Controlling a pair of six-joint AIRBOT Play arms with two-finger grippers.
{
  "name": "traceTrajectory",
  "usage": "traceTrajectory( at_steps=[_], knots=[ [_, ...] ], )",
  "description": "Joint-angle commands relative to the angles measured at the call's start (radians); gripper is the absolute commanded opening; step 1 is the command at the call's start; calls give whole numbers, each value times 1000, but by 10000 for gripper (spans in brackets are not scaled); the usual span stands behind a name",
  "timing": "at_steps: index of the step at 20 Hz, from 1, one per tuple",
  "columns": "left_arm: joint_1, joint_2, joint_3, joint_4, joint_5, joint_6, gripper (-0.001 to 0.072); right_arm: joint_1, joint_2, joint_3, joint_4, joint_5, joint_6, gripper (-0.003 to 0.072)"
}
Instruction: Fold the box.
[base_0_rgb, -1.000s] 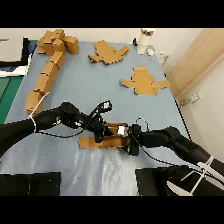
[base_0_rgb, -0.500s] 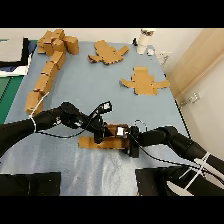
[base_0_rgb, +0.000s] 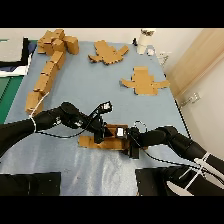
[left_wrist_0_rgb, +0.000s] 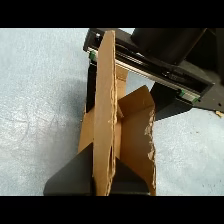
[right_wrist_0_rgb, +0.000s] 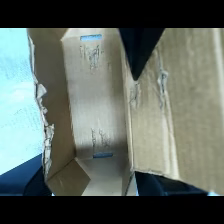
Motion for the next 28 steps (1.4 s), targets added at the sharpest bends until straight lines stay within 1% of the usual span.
traceTrajectory(
  at_steps=[1, 6, 8, 11, 14, 16, 19, 28],
  knots=[
    [0, 0, 0, -1, 2, 0, 13, 0, -1, 0, -2, -2, 0, 704],
    [0, 0, 0, -1, 2, 0, 13, 0, -1, 0, -2, -2, 0, 704],
    [0, 0, 3, -29, 11, 3, 13, 0, -1, 0, 5, -2, 0, 703],
    [0, 0, 4, -53, -20, -72, 13, 1, -1, 0, 9, -2, 0, 704],
    [0, 0, 4, -53, -80, -72, 12, 1, -1, 0, 9, -2, 0, 703],
    [0, 0, 4, -54, -94, -76, 13, 1, -1, 0, 9, -2, 0, 703],
    [0, 0, 4, -53, -97, -116, 13, 1, -1, 0, 8, -1, 0, 695],
    [0, -5, 4, -53, -96, -117, 13, 1, -1, 0, -6, 8, 0, 692]
  ],
)
